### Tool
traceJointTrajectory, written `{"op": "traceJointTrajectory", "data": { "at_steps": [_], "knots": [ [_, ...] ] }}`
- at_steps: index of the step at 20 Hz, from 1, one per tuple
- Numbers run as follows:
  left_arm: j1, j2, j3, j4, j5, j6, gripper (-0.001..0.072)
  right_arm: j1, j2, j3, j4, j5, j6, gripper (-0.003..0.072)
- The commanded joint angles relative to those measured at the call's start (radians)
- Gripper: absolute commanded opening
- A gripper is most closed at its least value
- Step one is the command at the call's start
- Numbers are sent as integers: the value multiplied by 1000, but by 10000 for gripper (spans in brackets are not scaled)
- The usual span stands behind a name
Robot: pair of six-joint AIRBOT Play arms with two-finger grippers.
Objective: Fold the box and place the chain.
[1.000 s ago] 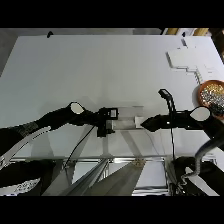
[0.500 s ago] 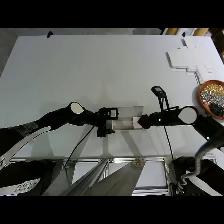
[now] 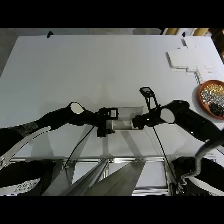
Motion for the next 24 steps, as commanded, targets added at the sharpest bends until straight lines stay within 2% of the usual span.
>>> {"op": "traceJointTrajectory", "data": {
  "at_steps": [1, 7, 10, 15, 21, 22, 23, 24],
  "knots": [
    [0, 0, 0, 0, 1, 0, 334, 44, -35, 21, -125, 31, 143, 292],
    [0, 0, 0, 0, 1, 0, 334, 64, -114, 76, -123, 51, 177, 286],
    [0, 0, 0, 0, 1, 0, 334, 63, -121, 76, -127, 49, 195, 247],
    [0, 0, 0, 0, 1, 0, 334, 63, -187, 76, -122, 50, 256, 246],
    [0, 0, 0, 0, 0, 0, 334, 63, -187, 79, -123, -4, 255, 213],
    [0, 0, 0, 0, 0, 0, 334, 63, -187, 79, -124, -4, 255, 161],
    [0, 0, 0, 0, 0, 0, 334, 63, -187, 79, -124, -4, 254, 145],
    [0, 0, 0, 0, 0, 0, 334, 63, -187, 79, -124, -2, 252, 85]
  ]
}}
